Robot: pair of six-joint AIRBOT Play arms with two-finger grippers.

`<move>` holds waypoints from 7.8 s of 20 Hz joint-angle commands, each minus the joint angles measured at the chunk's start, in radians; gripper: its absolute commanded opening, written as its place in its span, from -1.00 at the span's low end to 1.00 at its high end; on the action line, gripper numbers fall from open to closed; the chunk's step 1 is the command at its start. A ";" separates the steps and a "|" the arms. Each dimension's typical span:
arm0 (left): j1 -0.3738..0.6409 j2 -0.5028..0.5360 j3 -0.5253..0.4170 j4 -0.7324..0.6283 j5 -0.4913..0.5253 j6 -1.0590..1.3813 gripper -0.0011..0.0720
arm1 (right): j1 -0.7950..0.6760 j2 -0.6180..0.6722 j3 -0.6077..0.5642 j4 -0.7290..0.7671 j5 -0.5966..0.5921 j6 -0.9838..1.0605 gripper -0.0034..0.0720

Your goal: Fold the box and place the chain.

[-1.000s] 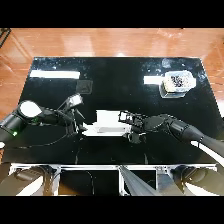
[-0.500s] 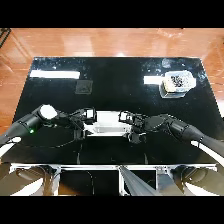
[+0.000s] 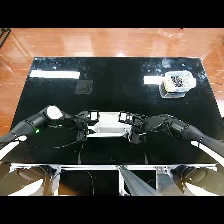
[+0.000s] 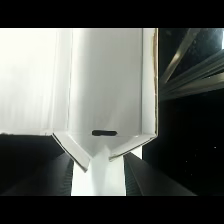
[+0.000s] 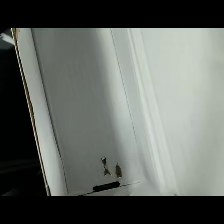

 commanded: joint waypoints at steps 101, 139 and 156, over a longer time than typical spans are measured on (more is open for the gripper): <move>-0.145 -0.038 0.078 0.065 0.023 -0.243 -0.03 | 0.001 0.000 0.000 0.002 0.004 0.024 -0.25; 0.303 -0.025 -0.140 -0.245 -0.068 -1.157 -0.35 | 0.001 -0.001 0.000 0.003 0.006 0.031 -0.25; 0.230 -0.019 -0.051 -0.281 -0.264 -1.137 0.61 | 0.001 0.000 0.000 0.003 0.006 0.031 -0.25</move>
